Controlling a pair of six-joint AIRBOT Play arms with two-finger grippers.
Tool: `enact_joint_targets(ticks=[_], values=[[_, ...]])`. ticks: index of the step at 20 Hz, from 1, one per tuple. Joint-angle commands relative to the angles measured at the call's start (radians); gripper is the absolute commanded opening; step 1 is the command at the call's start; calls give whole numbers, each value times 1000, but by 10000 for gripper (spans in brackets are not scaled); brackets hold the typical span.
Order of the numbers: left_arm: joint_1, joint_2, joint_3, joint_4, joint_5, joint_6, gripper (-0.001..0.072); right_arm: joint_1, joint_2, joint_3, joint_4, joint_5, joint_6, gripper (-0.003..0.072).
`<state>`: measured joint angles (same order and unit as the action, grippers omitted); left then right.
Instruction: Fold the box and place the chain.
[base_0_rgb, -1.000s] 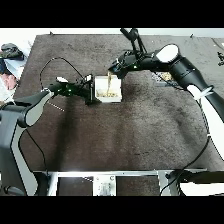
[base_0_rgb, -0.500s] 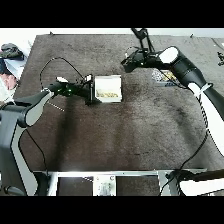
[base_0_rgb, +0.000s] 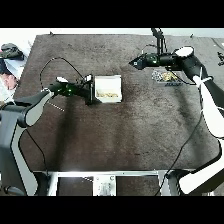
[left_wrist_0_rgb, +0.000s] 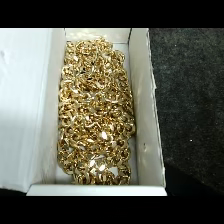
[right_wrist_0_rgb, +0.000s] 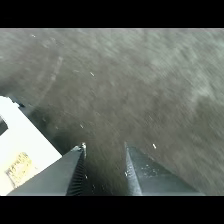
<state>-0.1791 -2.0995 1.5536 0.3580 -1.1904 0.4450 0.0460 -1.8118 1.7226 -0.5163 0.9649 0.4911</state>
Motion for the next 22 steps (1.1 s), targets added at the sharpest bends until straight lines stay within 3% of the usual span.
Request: enact_joint_targets(ticks=[1, 13, 14, 16, 17, 22], values=[[0, -2, 0, 6, 7, 1, 478, -6, -105, 125, 34, 91, -17, 283], [0, -2, 0, 83, 33, 1, 477, 19, -188, 164, 26, 86, -47, 280], [0, -2, 0, 82, 33, 1, 477, 21, -190, 164, 26, 86, -47, 195], [0, -2, 0, 80, 32, 1, 478, 24, -193, 164, 24, 88, -47, 187], [0, -2, 0, 80, 32, 1, 477, 26, -196, 164, 25, 92, -47, 111], [0, -2, 0, 80, 31, 1, 478, 53, -223, 164, 26, 165, -55, 92]])
